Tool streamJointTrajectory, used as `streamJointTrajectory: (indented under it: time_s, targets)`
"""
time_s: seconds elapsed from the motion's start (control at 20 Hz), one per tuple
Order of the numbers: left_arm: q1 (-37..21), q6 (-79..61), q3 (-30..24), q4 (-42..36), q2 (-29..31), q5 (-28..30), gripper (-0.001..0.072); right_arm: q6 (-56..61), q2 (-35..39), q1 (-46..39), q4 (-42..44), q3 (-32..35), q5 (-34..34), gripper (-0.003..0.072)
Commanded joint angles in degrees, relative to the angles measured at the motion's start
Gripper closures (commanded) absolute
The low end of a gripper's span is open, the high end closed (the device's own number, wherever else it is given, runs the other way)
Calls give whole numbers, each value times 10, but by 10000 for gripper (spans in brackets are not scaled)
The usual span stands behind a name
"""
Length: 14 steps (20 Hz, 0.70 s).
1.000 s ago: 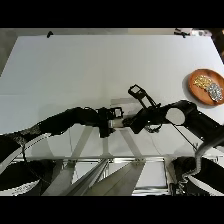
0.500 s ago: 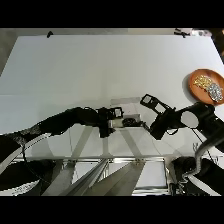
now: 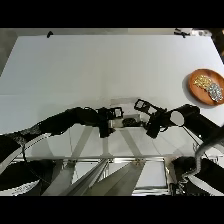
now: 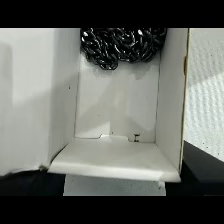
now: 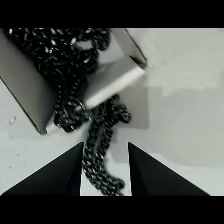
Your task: Fold the box and place the chain.
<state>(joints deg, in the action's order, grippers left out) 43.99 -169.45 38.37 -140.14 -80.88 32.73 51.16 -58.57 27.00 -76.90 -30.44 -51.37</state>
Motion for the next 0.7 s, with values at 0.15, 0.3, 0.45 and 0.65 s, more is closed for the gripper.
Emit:
streamJointTrajectory:
  time_s: [0.15, 0.3, 0.45, 0.65]
  targets:
    - [0, 0, 0, 0, 0, 0, 698, -37, -39, 0, 43, 2, 41, 365]
    - [0, 0, 0, 0, 0, 0, 698, -36, -49, 0, 43, 3, 50, 392]
    - [0, 0, 0, 0, 0, 0, 698, -31, -50, 0, 42, 3, 59, 473]
    - [0, 0, 0, 0, 0, 0, 698, -25, -50, 0, 47, 7, 51, 670]
